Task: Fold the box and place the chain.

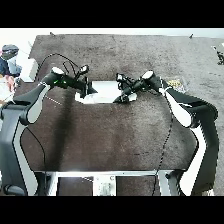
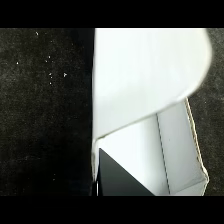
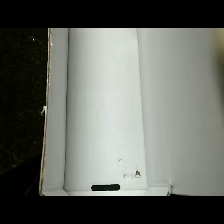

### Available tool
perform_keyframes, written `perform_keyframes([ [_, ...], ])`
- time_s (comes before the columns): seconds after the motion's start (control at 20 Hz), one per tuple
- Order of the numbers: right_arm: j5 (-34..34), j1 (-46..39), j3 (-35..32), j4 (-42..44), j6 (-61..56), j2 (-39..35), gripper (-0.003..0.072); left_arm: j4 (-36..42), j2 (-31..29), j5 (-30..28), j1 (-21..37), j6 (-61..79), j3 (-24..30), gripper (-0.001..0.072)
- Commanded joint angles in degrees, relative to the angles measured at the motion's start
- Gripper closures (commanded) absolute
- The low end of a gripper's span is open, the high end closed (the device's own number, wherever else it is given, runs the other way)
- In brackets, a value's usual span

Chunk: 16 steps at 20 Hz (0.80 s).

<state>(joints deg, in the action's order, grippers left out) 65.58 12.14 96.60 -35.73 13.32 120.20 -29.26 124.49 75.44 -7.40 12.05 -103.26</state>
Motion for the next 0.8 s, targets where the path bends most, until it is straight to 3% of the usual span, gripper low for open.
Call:
perform_keyframes([
  [0.0, 0.0, 0.0, 0.0, 0.0, 0.0, 0.0, 0.0245, 0.0, 0.0, 0.1, 0.0, 0.0, 0.0, 0.0697],
  [0.3, 0.0, 0.0, 0.0, 0.0, 0.0, 0.0, 0.0245, 1.1, 0.0, 0.2, 0.0, 0.0, 0.0, 0.0696],
  [0.35, 0.0, 0.0, 0.0, 0.0, 0.0, 0.0, 0.0245, 1.7, 0.0, 0.3, 0.0, 0.0, 0.0, 0.0664],
  [0.4, 0.0, 0.0, 0.0, 0.0, 0.0, 0.0, 0.0245, 2.9, 0.0, 0.3, 0.0, 0.0, 0.0, 0.0498],
  [0.45, 0.0, 0.1, 0.0, 0.0, 0.0, 0.0, 0.0244, 4.5, 0.0, 0.7, 0.0, 0.0, 0.0, 0.0472],
  [0.6, 0.0, 0.0, 0.0, 0.0, 0.0, 0.0, 0.0245, 5.7, 0.0, 0.9, 0.1, 0.0, -0.1, 0.0472],
  [0.75, 0.0, 0.0, 0.0, 0.0, 0.0, 0.0, 0.0245, 5.9, -0.1, 4.7, 2.1, 0.0, -0.1, 0.0472],
])
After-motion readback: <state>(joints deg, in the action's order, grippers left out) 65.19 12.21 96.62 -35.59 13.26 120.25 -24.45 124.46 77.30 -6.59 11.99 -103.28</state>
